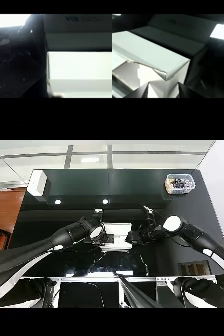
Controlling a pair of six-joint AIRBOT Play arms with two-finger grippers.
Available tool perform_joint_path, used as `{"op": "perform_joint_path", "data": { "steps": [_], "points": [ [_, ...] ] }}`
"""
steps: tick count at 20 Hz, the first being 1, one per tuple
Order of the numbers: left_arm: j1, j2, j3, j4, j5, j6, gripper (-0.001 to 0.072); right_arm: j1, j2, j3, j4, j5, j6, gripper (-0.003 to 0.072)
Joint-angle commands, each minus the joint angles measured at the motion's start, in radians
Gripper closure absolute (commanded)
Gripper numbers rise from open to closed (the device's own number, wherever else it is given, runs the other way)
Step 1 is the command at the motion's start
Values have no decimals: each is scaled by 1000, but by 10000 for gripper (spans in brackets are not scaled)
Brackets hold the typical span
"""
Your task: Fold the box and place the chain.
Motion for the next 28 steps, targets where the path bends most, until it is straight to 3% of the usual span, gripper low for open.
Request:
{"op": "perform_joint_path", "data": {
  "steps": [1,6,7,9,15,25,26,28],
  "points": [
    [1,-1,1,0,0,-1,685,100,-11,53,-240,-34,266,271],
    [1,-1,1,0,1,0,684,227,-138,197,-506,93,559,272],
    [1,-1,1,0,0,0,684,247,-162,224,-551,133,601,346],
    [1,-1,1,0,0,0,684,279,-179,255,-618,169,681,373],
    [1,-1,1,0,-1,0,684,301,-185,265,-650,139,781,375],
    [1,-1,1,1,-5,0,684,344,-240,331,-718,248,814,384],
    [1,-1,1,0,-5,0,684,344,-242,331,-718,247,819,431],
    [1,-1,1,0,-5,0,684,344,-243,331,-714,248,819,592]
  ]
}}
